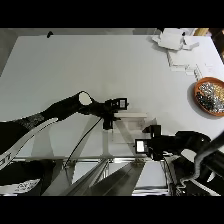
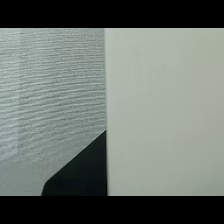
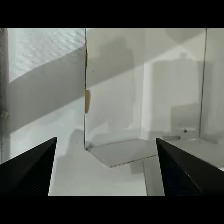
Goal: Fold the box and place the chain.
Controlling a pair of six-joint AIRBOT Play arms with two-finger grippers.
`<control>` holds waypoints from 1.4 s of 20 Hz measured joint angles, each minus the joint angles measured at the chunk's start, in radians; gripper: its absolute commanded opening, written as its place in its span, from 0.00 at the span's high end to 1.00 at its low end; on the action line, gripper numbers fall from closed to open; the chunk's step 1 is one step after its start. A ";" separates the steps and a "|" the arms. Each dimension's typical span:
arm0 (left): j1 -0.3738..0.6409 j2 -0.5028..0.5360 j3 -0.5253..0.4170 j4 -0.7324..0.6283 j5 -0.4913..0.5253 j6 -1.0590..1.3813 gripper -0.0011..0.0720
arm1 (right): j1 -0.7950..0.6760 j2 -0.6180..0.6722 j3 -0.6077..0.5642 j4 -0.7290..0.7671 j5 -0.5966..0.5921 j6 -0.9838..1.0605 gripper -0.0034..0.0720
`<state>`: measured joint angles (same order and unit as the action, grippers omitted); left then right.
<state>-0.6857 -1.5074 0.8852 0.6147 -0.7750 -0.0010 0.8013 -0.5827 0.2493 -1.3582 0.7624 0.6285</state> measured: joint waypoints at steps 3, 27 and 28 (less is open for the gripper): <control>0.000 0.000 0.000 0.000 0.000 0.000 0.97 | 0.028 0.003 -0.042 -0.061 -0.086 0.050 0.05; 0.000 0.000 0.000 0.000 0.001 0.000 0.97 | -0.437 -0.152 0.058 0.348 -0.074 -0.413 0.05; 0.000 0.000 0.000 0.000 0.001 0.000 0.97 | -0.467 -0.170 0.059 0.388 -0.058 -0.459 0.05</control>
<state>-0.6857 -1.5074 0.8852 0.6144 -0.7742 -0.0010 0.3344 -0.7528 0.3080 -0.9699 0.7048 0.1699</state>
